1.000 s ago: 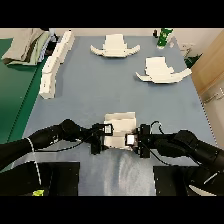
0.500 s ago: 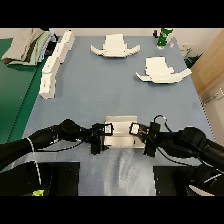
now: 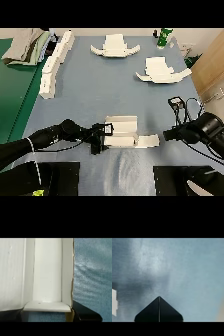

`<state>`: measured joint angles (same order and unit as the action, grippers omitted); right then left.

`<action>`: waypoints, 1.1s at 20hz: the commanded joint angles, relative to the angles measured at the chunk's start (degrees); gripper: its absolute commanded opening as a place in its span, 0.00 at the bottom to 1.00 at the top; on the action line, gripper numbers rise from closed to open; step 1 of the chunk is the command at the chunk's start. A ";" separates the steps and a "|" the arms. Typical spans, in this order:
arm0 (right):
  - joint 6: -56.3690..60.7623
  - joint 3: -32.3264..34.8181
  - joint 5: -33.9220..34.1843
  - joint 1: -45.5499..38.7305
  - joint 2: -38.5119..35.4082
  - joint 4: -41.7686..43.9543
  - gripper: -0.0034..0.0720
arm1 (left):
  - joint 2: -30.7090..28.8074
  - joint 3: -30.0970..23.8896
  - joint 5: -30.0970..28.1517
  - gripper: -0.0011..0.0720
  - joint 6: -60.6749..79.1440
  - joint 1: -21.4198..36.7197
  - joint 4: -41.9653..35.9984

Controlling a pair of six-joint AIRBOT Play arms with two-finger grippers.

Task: Fold the box.

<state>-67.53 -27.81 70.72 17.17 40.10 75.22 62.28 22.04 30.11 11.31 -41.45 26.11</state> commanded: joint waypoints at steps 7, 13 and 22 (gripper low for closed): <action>-21.49 3.76 -10.45 -13.92 7.37 43.17 0.05 | 0.02 0.04 -0.02 0.65 0.04 0.02 0.02; -26.34 3.74 -10.25 -13.81 5.97 48.22 0.05 | 0.02 0.04 0.00 0.65 0.04 0.02 0.02; -26.21 3.74 -11.10 -13.53 6.01 41.70 0.05 | 0.02 0.04 0.00 0.65 0.04 0.02 0.02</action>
